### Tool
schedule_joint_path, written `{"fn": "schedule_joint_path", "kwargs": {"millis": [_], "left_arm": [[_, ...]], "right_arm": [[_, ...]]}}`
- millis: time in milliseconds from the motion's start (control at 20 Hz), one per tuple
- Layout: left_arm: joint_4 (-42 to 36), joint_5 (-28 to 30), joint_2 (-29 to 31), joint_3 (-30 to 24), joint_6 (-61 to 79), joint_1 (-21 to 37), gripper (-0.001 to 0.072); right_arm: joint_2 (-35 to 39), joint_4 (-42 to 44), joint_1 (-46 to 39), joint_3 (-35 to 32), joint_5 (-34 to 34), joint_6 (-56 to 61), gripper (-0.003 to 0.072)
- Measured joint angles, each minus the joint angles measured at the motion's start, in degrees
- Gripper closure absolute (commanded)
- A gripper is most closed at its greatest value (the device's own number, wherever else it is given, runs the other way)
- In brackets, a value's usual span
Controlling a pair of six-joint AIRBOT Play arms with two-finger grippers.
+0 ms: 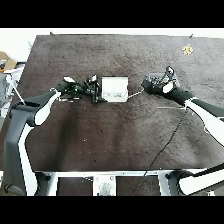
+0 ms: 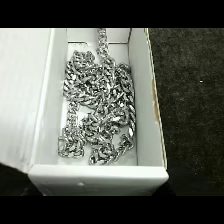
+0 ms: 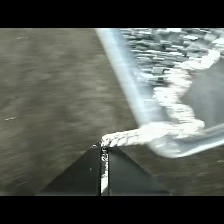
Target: Fold the box and place the chain.
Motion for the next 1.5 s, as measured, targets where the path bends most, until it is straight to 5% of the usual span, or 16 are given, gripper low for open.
{"fn": "schedule_joint_path", "kwargs": {"millis": [300,500,750,1100,1200,1500], "left_arm": [[-0.02,0.0,0.0,0.0,0.0,0.0,0.0356],[-0.02,0.0,-0.02,0.0,0.0,0.0,0.0355],[0.0,0.0,0.0,0.0,0.0,0.0,0.0355],[0.0,0.0,0.0,0.0,0.0,0.0,0.0356],[0.0,0.0,-0.02,0.0,0.0,0.0,0.0356],[0.0,0.0,-0.02,0.0,0.0,0.0,0.0356]], "right_arm": [[15.23,0.11,7.43,0.42,4.85,-5.95,0.068],[22.67,0.11,15.89,0.46,0.72,-7.52,0.068],[22.45,0.44,26.27,0.48,-8.35,-7.78,0.068],[15.76,0.48,28.59,-3.37,-10.64,-5.2,0.0678],[14.97,0.46,28.59,-4.87,-10.78,-4.44,0.0312],[14.25,-2.43,22.53,-6.8,-7.28,-3.89,0.031]]}}
